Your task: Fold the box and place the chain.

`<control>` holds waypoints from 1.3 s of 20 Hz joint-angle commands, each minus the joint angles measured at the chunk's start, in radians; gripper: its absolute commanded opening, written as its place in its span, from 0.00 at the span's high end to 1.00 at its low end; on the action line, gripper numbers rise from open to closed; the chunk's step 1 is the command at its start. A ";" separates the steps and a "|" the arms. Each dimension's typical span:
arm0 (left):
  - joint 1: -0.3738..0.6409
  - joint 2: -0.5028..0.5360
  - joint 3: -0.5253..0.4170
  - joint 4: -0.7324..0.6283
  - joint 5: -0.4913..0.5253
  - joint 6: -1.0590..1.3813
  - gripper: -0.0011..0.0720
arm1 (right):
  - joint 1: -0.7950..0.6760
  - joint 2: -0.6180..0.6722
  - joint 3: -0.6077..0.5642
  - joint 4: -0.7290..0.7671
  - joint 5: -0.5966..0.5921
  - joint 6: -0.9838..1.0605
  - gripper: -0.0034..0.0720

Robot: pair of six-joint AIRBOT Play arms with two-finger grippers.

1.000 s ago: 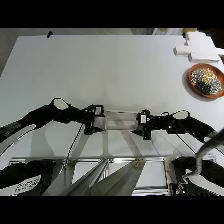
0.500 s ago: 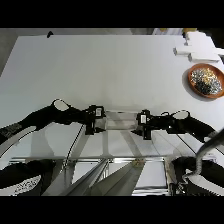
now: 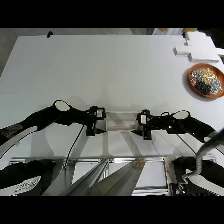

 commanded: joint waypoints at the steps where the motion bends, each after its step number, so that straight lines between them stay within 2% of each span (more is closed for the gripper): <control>1: 0.000 -0.001 -0.001 0.027 -0.015 -0.024 0.02 | 0.000 0.001 0.000 0.001 0.000 0.003 0.37; 5: -0.001 -0.001 -0.010 0.008 -0.010 -0.082 0.02 | 0.000 0.001 0.000 0.001 0.000 0.003 0.37; 9: -0.021 -0.010 -0.010 -0.091 0.031 -0.062 0.02 | 0.000 0.001 0.000 0.001 0.000 0.003 0.37; 17: -0.041 -0.049 -0.010 -0.127 0.050 0.020 0.04 | 0.000 0.001 0.000 0.001 0.000 0.003 0.37; 18: -0.041 -0.049 -0.010 -0.126 0.049 0.019 0.12 | 0.000 0.001 0.000 0.001 0.000 0.003 0.37; 20: -0.041 -0.049 -0.011 -0.116 0.036 0.018 0.49 | 0.000 0.001 0.000 0.001 0.000 0.003 0.37; 21: -0.041 -0.049 -0.011 -0.116 0.025 0.018 0.64 | 0.000 0.001 0.000 0.001 0.000 0.003 0.37; 26: -0.039 -0.049 -0.010 -0.113 0.019 0.015 0.64 | 0.000 0.001 0.000 0.001 0.000 0.003 0.37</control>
